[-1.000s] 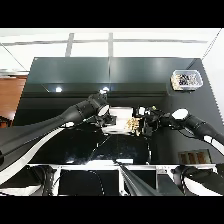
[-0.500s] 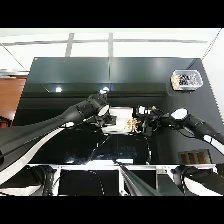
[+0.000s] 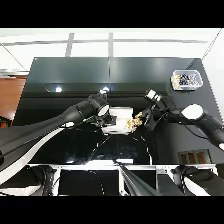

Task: Fold the box and place the chain.

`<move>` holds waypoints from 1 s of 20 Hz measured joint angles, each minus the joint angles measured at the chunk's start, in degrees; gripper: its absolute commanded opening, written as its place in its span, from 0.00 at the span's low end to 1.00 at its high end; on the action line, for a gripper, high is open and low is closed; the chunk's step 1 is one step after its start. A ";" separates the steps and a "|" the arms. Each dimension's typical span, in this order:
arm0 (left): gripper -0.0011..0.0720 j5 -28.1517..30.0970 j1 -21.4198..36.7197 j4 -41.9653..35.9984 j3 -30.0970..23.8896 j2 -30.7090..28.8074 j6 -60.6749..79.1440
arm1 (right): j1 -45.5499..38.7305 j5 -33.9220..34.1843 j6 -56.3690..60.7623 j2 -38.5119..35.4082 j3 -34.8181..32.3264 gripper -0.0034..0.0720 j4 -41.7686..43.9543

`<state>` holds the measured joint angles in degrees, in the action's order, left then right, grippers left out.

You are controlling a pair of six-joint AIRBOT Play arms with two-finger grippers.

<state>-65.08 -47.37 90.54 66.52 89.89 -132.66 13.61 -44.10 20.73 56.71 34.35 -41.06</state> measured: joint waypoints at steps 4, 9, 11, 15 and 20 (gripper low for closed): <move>0.06 0.00 0.00 0.02 0.00 0.00 -0.02 | 0.00 -8.59 14.56 -8.09 8.33 0.06 -1.64; 0.06 0.00 0.00 0.02 0.00 0.00 -0.02 | 0.26 -16.63 26.38 -10.93 17.03 0.06 1.95; 0.06 0.00 0.00 0.02 0.00 0.00 -0.02 | 1.53 -17.81 28.65 -10.12 17.55 0.06 3.91; 0.06 0.00 0.00 0.00 0.00 0.00 -0.02 | 6.05 -16.06 31.19 -5.46 15.47 0.07 5.62; 0.06 0.02 0.00 0.02 0.00 0.00 -0.02 | 6.58 -15.10 32.48 -0.98 14.51 0.82 3.23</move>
